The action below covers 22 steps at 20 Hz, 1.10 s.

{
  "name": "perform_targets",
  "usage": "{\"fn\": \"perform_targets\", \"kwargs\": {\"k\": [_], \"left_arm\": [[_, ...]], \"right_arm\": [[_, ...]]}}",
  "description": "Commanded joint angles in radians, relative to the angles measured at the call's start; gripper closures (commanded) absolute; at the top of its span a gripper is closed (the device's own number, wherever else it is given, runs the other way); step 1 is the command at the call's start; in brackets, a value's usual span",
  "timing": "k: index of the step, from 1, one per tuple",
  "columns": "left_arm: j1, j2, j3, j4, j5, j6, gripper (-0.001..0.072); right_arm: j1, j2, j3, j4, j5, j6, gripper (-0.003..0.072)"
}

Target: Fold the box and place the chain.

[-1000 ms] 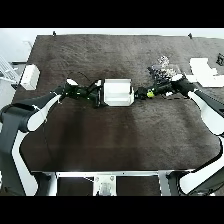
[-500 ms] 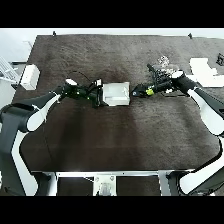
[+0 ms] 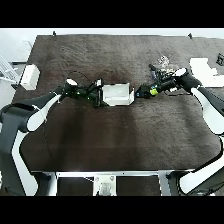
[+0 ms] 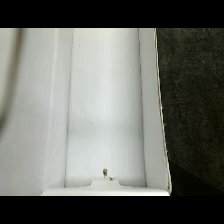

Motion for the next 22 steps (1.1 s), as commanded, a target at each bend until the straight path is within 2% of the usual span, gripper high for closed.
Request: {"fn": "perform_targets", "kwargs": {"k": [1, 6, 7, 8, 9, 14, 16, 22], "left_arm": [[0.001, 0.0, 0.0, 0.001, -0.001, 0.0, 0.0363], [0.001, 0.0, 0.0, 0.001, -0.001, 0.0, 0.0362], [0.001, 0.0, 0.0, 0.001, -0.001, 0.0, 0.0362], [0.001, -0.001, 0.0, 0.001, -0.001, 0.0, 0.0362], [0.001, 0.0, 0.0, 0.001, -0.001, 0.0, 0.0362], [0.001, 0.0, 0.0, 0.002, -0.001, 0.0, 0.0363], [0.001, -0.001, 0.0, 0.001, -0.001, 0.0, 0.0363], [0.001, 0.0, 0.0, 0.001, -0.001, 0.0, 0.0362]], "right_arm": [[-0.006, 0.0, 0.002, -0.031, 0.026, 0.015, 0.0381], [-0.006, 0.0, 0.006, 0.084, 0.073, -0.001, 0.0379], [-0.006, 0.0, 0.006, 0.085, 0.075, 0.0, 0.0355], [-0.006, 0.0, 0.006, 0.092, 0.082, 0.0, 0.0255], [-0.006, 0.0, 0.006, 0.107, 0.091, 0.0, 0.019], [0.008, -0.001, 0.006, 0.143, 0.074, -0.015, 0.0186], [0.029, -0.001, 0.006, 0.106, 0.031, -0.015, 0.016], [0.084, 0.0, 0.013, -0.008, -0.029, 0.051, 0.0162]]}}
